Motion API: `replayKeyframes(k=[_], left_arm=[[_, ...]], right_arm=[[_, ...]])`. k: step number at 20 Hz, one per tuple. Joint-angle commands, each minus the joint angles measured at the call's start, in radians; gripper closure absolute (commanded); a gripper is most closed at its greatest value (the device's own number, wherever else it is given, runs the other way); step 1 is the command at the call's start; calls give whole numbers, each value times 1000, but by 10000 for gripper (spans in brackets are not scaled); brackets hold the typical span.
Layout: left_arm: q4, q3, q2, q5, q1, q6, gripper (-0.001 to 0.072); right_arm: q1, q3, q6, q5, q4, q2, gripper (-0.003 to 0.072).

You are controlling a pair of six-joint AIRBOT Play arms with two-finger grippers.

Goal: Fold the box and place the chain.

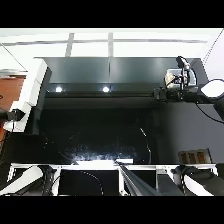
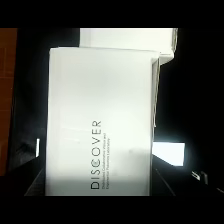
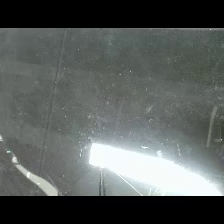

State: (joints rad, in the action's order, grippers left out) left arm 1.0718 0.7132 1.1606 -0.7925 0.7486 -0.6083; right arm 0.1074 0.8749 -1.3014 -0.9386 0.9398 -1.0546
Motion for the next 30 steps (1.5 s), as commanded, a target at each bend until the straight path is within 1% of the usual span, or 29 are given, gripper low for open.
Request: replayKeyframes(k=[1,2,4,6,8,9,10,11,12,13,14,15,16,18,19,21,23,26,30], left_arm=[[-28,2,10,26,-7,6,232],[-30,2,10,26,-7,-2,-2],[-30,14,-12,-2,-7,-5,-8],[-42,45,-65,-9,-8,-5,-8],[-42,106,-138,-31,-25,-5,-8],[-51,141,-175,-42,-41,-18,-8],[-111,174,-213,-38,-66,-37,-7],[-199,207,-243,-39,-95,-43,-2],[-296,243,-272,-51,-132,-50,69],[-359,275,-299,-79,-170,-50,373],[-369,315,-330,-144,-214,-30,677],[-354,340,-362,-206,-260,-22,683],[-343,340,-398,-238,-301,-41,683],[-332,280,-482,-237,-367,-121,683],[-332,225,-521,-234,-386,-145,683],[-298,84,-594,-236,-414,-157,683],[-199,-2,-639,-239,-422,-187,682],[-179,-18,-655,-241,-422,-211,681],[-183,-18,-655,-238,-422,-211,680]], right_arm=[[2,1,-2,-3,-1,0,650],[2,1,-2,-5,-1,0,650],[2,1,-2,-10,-1,0,650],[1,1,-12,-31,0,0,649],[2,1,-19,-72,0,0,648],[1,1,-19,-73,4,0,648],[0,7,-18,-63,16,0,648],[0,23,-19,-65,41,1,648],[0,48,-27,-84,68,5,639],[0,67,-95,-97,121,23,639],[1,75,-210,-96,238,67,640],[1,73,-283,-105,362,128,640],[1,69,-319,-127,487,199,640],[0,13,-368,-113,650,326,639],[0,-39,-395,-87,679,373,639],[1,-145,-438,-72,676,423,639],[1,-211,-445,-90,678,430,640],[1,-220,-445,-143,677,430,641],[1,-220,-445,-150,677,430,641]])
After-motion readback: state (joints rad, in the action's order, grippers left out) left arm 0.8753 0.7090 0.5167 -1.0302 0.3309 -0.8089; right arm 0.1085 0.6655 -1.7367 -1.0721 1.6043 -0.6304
